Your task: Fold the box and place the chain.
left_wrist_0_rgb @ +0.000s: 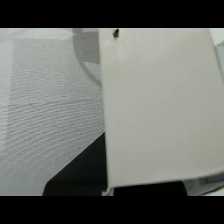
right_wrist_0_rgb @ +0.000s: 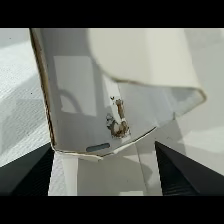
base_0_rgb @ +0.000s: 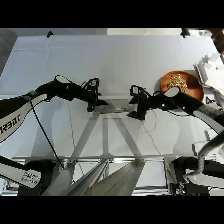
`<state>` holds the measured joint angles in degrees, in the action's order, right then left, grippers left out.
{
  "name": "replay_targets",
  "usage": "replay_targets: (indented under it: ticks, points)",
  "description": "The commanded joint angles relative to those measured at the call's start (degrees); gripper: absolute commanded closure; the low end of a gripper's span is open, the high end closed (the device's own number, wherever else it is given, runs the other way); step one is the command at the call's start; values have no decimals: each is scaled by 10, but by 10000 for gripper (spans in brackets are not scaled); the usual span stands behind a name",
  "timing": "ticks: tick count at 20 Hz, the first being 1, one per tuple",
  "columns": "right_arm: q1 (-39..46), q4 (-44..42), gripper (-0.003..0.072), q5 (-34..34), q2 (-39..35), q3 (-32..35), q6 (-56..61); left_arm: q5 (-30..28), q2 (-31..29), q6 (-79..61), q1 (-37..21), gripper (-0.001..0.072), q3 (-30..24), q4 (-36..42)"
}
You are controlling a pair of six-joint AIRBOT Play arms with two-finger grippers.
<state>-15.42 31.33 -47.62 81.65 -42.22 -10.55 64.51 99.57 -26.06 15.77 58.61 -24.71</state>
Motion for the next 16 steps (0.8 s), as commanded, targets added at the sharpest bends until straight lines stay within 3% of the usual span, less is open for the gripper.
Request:
replay_targets:
  ticks: [1, 16]
  points:
    - [7, -2, -12, -34, 26, -27, -30, 0, 0, 0, 0, 696, 0, 0]
    - [-21, -32, -7, -46, 93, -36, -110, 0, 0, 0, 0, 696, 0, 0]
